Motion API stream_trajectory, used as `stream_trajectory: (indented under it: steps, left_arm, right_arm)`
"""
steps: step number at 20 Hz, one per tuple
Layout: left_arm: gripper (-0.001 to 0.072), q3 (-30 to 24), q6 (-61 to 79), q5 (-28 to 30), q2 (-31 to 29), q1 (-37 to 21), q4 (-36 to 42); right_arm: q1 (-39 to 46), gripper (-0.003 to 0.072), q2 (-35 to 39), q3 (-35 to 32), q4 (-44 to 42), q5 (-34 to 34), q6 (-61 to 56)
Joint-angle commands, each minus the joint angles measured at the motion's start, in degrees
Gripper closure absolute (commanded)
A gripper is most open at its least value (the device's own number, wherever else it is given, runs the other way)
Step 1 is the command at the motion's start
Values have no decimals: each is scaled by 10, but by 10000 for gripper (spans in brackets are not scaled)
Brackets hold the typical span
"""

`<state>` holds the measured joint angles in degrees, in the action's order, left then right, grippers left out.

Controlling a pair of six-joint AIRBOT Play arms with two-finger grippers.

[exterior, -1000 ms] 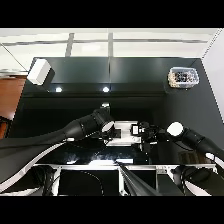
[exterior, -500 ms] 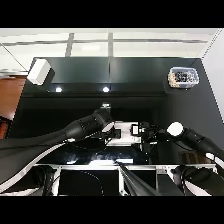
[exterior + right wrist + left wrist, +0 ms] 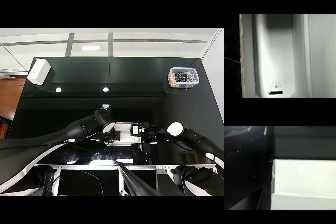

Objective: Fold the box and place the chain.

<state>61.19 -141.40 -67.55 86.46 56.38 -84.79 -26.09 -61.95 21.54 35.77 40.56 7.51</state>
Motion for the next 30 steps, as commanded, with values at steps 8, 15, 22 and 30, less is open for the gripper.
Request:
stream_trajectory:
  steps: [8, 15, 22, 30]
  left_arm:
    - [678, 0, 0, 28, 0, 0, 0]
    - [677, 0, 0, 26, 0, 0, -2]
    - [678, 0, 0, 26, 0, 0, -2]
    - [677, 0, 0, 26, 0, 0, -2]
  right_arm:
    - [0, 155, 0, 0, -1, 2, 0]
    - [0, -25, 69, 6, 38, 59, -90]
    - [0, -24, 130, 4, 192, 64, -162]
    - [-2, 194, 105, 4, 152, 19, -120]
